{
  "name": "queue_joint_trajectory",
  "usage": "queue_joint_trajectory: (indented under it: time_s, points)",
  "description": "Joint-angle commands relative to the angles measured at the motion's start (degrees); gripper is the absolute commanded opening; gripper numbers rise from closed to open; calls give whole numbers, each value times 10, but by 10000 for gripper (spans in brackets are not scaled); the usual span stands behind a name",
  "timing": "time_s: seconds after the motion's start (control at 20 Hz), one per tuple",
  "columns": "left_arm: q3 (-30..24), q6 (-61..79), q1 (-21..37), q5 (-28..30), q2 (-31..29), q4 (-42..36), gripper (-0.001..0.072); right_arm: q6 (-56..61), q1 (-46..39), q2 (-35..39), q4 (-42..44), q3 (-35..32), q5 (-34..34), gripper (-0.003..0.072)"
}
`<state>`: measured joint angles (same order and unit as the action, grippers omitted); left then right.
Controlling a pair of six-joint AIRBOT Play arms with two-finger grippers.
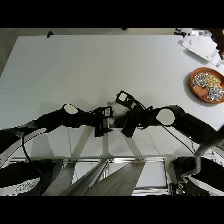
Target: Fold the box and place the chain.
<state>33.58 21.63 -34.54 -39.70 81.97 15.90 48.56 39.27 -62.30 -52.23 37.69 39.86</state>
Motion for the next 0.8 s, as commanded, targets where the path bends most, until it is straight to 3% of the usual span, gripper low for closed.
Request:
queue_joint_trajectory:
  time_s: [0.0, 0.1, 0.2, 0.35, 0.45, 0.75]
  points:
    - [0, 0, 0, 0, 0, 0, 12, 11, 0, -17, 3, 0, -4, 12]
    - [0, 0, 0, 0, 0, 0, 12, 37, 0, -24, -3, 0, -12, 16]
    - [0, 0, 0, 0, 0, 0, 12, 81, 0, -35, -8, 0, -26, 138]
    - [0, 0, 0, 0, 0, 0, 12, 148, 0, -40, -11, 0, -34, 139]
    - [0, 0, 0, 0, 0, 0, 12, 170, 0, -40, -14, 0, -30, 198]
    - [0, 0, 0, 0, 0, 0, 12, 176, 0, -18, -57, 0, -28, 197]
